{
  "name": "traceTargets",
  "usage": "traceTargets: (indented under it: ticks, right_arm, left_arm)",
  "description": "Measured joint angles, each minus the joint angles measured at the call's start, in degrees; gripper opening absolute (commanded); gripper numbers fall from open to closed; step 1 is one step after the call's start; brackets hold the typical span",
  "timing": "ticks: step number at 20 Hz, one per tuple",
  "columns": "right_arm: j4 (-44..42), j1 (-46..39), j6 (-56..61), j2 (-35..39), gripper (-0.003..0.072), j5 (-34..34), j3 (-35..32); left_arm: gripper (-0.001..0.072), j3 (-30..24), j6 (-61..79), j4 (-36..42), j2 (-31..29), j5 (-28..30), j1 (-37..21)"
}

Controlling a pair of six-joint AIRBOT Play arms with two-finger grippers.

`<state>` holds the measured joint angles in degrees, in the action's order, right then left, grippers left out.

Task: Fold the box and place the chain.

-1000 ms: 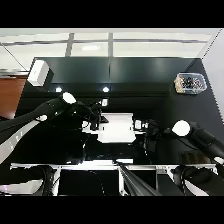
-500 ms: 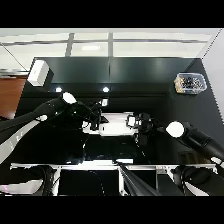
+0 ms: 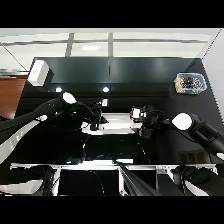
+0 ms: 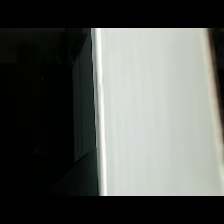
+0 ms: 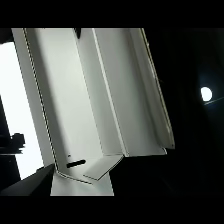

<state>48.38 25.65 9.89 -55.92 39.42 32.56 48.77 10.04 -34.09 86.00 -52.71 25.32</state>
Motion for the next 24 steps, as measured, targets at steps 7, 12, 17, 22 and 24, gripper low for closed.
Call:
traceTargets:
  ticks: [7, 12, 17, 22, 24]
  right_arm:
    - [-7.67, -0.92, -10.01, -4.63, 0.0709, 2.6, 0.17]
    - [-11.32, -1.2, -17.11, -9.2, 0.0709, 3.1, 0.17]
    - [-13.94, -1.2, -21.57, -12.79, 0.0709, 2.49, 0.17]
    - [-13.94, -1.57, -22.62, -13.9, 0.0709, 2.32, 0.17]
    - [-13.92, -2.05, -22.82, -14.1, 0.0709, 2.71, 0.17]
  left_arm:
    - [0.0028, 0.0, 0.11, 0.0, 0.0, -0.22, 0.0]
    - [0.0027, 0.0, 0.09, 0.0, 0.0, -0.2, 0.0]
    - [0.0027, 0.0, 0.04, 0.02, 0.0, -0.2, 0.02]
    - [0.0027, 0.0, -0.02, 0.04, 0.0, -0.17, 0.02]
    - [0.0027, 0.0, -0.04, 0.04, 0.0, -0.17, 0.02]
